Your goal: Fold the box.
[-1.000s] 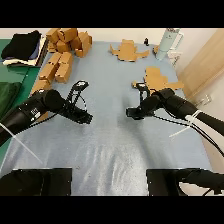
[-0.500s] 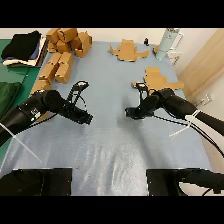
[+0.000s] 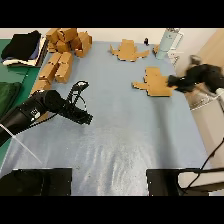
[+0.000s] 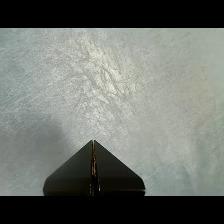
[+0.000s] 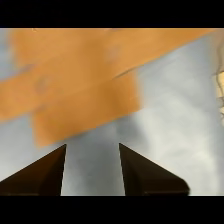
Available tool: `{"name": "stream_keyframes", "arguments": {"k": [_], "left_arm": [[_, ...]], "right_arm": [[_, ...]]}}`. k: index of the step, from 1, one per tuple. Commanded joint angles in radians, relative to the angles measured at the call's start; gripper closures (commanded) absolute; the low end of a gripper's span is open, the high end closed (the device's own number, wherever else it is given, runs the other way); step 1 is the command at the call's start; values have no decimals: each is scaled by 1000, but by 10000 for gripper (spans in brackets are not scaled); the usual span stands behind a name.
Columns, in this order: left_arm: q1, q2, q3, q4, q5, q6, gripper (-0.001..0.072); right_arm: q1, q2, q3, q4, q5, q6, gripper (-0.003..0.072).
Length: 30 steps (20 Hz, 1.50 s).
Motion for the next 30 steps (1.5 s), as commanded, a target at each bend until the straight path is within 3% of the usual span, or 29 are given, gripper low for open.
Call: {"name": "stream_keyframes", "arguments": {"k": [1, 4, 8, 12, 14, 20, 21, 23, 27, 30], "left_arm": [[1, 1, 0, 1, 1, 0, 697], [1, 1, 0, 1, 0, 0, 697], [1, 1, 0, 1, 1, 0, 697], [1, 1, 0, 1, 1, 0, 697], [1, 1, 0, 1, 1, 0, 697], [1, 1, 0, 1, 1, 0, 697], [1, 1, 0, 1, 1, 0, 697], [1, 1, 0, 1, 1, 0, 697], [1, 1, 0, 1, 1, 0, 697], [1, 1, 0, 1, 1, 0, 697]], "right_arm": [[-282, -203, 203, 336, 58, -248, 165], [-345, -366, 335, 407, 85, -266, 165], [-315, -501, 465, 461, 22, -332, 166], [-262, -564, 538, 468, -73, -419, 172], [-245, -581, 559, 467, -87, -425, 263], [-238, -579, 582, 467, -134, -425, 286], [-238, -579, 596, 467, -162, -425, 439], [-235, -579, 624, 471, -227, -434, 652], [-224, -535, 641, 478, -337, -485, 688], [-211, -439, 566, 474, -361, -483, 688]]}}
